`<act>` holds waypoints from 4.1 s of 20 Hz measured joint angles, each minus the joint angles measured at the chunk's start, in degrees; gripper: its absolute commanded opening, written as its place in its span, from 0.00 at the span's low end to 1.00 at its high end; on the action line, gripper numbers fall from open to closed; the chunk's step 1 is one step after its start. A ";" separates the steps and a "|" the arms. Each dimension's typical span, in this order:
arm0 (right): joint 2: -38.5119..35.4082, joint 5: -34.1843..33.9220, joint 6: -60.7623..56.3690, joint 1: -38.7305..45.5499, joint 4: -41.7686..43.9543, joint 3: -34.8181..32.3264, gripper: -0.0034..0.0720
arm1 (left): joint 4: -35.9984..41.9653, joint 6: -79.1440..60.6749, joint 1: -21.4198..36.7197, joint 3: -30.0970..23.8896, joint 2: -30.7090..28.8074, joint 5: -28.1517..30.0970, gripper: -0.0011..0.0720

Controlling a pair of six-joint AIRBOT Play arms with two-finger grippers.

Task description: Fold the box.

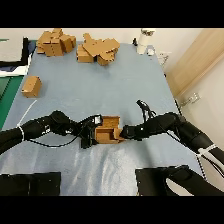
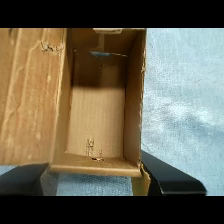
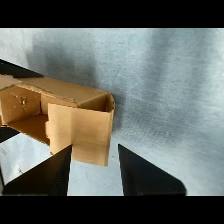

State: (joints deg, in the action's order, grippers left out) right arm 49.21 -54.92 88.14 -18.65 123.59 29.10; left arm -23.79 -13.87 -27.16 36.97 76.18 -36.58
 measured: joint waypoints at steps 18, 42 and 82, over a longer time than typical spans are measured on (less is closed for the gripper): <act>17.49 -5.40 -33.55 -23.12 -29.16 17.59 0.62 | 0.00 0.00 0.00 0.00 0.00 0.00 0.83; 25.27 -12.68 -47.67 -28.26 -34.29 24.28 0.58 | 0.04 0.02 0.00 0.00 0.00 0.02 0.83; 16.33 -7.13 53.44 1.77 25.51 12.31 0.05 | -0.02 0.00 0.00 0.00 0.00 0.00 0.83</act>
State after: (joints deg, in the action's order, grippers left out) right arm 65.54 -62.04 141.58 -16.88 149.10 41.41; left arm -23.81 -13.87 -27.16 36.97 76.18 -36.58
